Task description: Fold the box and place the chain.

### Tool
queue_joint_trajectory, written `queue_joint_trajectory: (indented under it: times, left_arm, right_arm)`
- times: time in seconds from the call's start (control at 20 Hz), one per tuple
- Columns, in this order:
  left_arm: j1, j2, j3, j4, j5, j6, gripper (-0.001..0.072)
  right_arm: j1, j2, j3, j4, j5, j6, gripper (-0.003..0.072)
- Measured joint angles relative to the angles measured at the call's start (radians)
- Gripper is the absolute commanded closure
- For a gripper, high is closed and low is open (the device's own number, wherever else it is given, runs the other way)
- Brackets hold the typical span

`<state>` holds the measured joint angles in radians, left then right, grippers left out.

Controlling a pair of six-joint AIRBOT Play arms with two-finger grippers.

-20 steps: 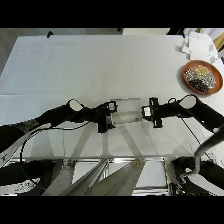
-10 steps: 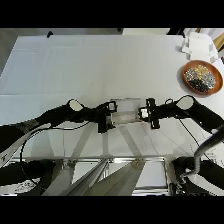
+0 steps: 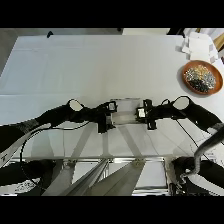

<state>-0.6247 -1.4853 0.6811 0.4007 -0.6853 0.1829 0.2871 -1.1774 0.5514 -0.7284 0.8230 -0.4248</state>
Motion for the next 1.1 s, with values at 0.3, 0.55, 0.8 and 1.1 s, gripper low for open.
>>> queue_joint_trajectory:
  times: [0.3, 0.55, 0.8, 1.1]
  left_arm:
    - [0.000, 0.000, 0.000, 0.000, 0.000, 0.000, 0.0459]
    - [0.000, 0.000, 0.000, 0.000, 0.000, 0.000, 0.0459]
    - [0.000, 0.000, 0.000, -0.001, 0.000, -0.002, 0.0459]
    - [0.000, 0.000, 0.000, -0.001, 0.000, -0.001, 0.0459]
  right_arm:
    - [0.010, -0.011, -0.001, 0.003, -0.026, 0.021, 0.0223]
    - [0.010, -0.012, -0.001, 0.002, -0.038, 0.057, 0.0467]
    - [0.010, 0.037, -0.001, -0.042, -0.028, 0.240, 0.0677]
    - [0.010, 0.221, -0.002, -0.195, 0.008, 0.796, 0.0677]
